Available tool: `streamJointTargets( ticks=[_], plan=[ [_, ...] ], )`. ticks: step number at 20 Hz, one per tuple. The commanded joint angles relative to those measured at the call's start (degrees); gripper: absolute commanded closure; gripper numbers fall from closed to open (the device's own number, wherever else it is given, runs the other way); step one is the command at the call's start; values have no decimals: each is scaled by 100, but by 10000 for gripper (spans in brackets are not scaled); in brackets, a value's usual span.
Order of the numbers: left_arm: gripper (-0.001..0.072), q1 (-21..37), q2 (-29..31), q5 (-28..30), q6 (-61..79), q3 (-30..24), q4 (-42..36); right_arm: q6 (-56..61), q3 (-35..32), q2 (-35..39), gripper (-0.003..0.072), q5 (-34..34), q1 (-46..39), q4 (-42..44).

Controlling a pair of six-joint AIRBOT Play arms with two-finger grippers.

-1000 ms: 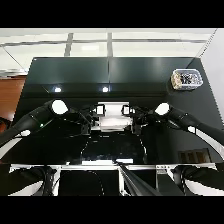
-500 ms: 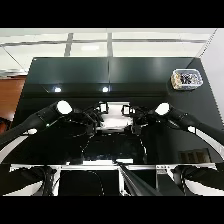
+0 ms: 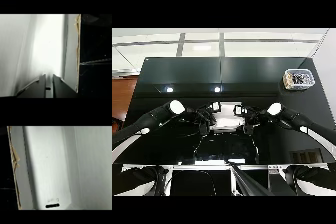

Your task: Fold the box and place the chain.

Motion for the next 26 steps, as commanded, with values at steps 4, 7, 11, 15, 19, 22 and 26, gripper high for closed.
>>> streamJointTargets(
  ticks=[4,7,11,15,19,22,26],
  plan=[
    [685,590,476,-863,-3123,455,1578,-2,-4,-2,203,4,2,0],
    [685,1285,903,-1521,-4680,472,2708,-2,-4,-2,203,2,2,0],
    [685,2555,920,-2149,-6463,83,1985,-2,-4,-2,203,2,2,0],
    [685,3285,918,-1803,-6000,-898,-138,-2,-4,-2,203,2,2,0],
    [685,2922,691,-1392,-6004,-1316,-645,-2,-4,-2,203,2,2,0],
    [685,2398,197,-935,-6004,-1270,-988,-2,-4,-2,203,2,2,0],
    [685,1840,-442,-861,-5998,-881,-1027,-2,-4,-2,204,2,2,0]
  ],
)
